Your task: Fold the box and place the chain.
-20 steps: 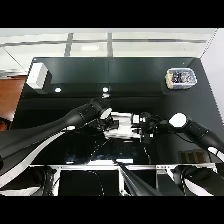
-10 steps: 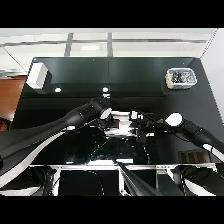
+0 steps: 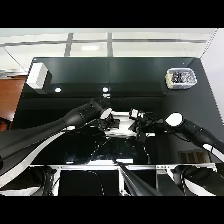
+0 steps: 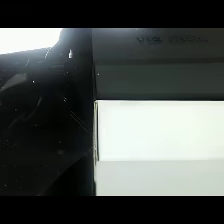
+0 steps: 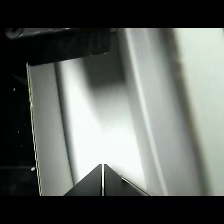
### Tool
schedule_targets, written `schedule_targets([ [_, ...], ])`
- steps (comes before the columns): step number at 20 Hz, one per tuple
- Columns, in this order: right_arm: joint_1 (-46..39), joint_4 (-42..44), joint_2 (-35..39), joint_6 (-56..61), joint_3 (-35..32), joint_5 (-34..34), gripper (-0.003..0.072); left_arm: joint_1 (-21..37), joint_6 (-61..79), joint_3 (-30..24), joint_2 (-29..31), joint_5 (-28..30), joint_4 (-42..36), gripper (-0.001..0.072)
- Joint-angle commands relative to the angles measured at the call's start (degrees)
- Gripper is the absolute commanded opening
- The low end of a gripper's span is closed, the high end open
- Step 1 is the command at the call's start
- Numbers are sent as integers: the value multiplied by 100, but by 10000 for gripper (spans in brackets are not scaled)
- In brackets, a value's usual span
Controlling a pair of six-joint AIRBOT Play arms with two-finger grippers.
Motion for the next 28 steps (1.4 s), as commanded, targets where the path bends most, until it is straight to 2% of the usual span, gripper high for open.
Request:
schedule_targets([
  [1, -260, -374, 227, 1967, 179, 133, 15, 2, -505, 9, -2, -186, -20, 22],
  [5, -1453, -1690, 859, 4170, 761, 1652, 15, 7, -645, 9, -2, -201, -17, 22],
  [7, -2277, -2234, 968, 5104, 796, 2026, 15, 2, -640, 9, -2, -195, -15, 23],
  [10, -3309, -2848, 962, 6472, 350, 1453, 15, 2, -638, 9, -2, -197, 0, 24],
  [12, -3716, -2481, 920, 7154, -146, 970, 15, 2, -638, 9, -2, -195, 0, 24],
  [13, -3816, -1926, 811, 6992, -319, 1034, 14, 2, -638, 7, -2, -203, 0, 24],
  [15, -3742, -883, 426, 5989, -411, 1659, 15, 2, -638, 7, -2, -203, -2, 24],
  [17, -3488, -273, -33, 5431, -411, 2186, 15, 2, -636, 7, -2, -201, 0, 24],
  [20, -2892, -192, -516, 5362, -409, 2122, 16, 2, -638, 7, -2, -195, 0, 24],
  [22, -2527, -37, -590, 5123, -409, 1888, 16, 2, -638, 7, -2, -195, 0, 24],
  [25, -2341, 229, -590, 4690, -136, 2122, 20, 2, -636, 7, -2, -195, 0, 24],
  [26, -2341, 181, -590, 4693, 37, 2282, 200, 2, -638, 7, -2, -186, 0, 24],
  [27, -2341, 151, -590, 4693, 223, 2476, 495, 2, -638, 7, -2, -179, 0, 24],
  [28, -2339, 168, -590, 4688, 374, 2682, 511, 2, -638, 7, -2, -179, 0, 24],
])
